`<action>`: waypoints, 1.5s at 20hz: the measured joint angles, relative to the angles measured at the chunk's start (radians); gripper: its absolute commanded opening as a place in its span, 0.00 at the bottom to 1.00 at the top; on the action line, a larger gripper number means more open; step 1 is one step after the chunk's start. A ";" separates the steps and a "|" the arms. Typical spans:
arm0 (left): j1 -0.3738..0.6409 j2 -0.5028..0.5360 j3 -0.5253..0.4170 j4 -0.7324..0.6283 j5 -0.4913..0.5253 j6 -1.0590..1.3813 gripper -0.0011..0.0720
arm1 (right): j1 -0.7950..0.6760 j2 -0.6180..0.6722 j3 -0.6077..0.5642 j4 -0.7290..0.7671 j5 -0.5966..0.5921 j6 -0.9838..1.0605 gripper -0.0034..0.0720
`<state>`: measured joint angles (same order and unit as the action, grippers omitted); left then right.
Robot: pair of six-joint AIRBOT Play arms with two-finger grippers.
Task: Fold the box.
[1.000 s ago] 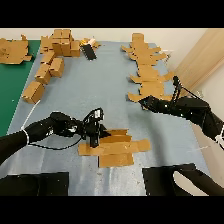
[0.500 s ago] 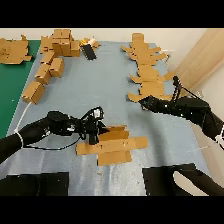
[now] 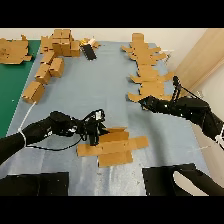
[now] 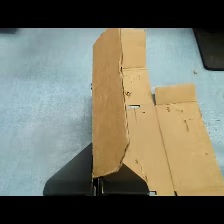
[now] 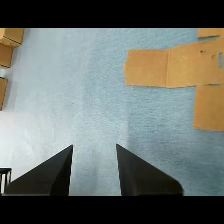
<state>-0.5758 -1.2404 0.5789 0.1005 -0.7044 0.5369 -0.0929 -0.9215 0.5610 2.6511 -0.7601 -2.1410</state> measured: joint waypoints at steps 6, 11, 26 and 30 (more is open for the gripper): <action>-0.037 -0.007 -0.008 0.008 -0.002 0.014 0.03 | 0.001 0.000 0.000 0.000 0.000 -0.002 0.59; -0.045 0.035 -0.003 -0.012 0.063 0.084 0.03 | 0.001 0.000 0.000 0.000 0.000 -0.005 0.59; -0.023 0.039 0.021 -0.105 0.092 0.248 0.03 | 0.001 -0.001 0.000 0.001 0.028 -0.006 0.59; -0.037 0.038 -0.011 -0.106 0.089 0.230 0.03 | 0.001 -0.001 0.000 0.001 0.029 -0.006 0.59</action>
<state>-0.6125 -1.2022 0.5674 -0.0051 -0.6159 0.7670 -0.0917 -0.9226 0.5610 2.6518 -0.7307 -2.1468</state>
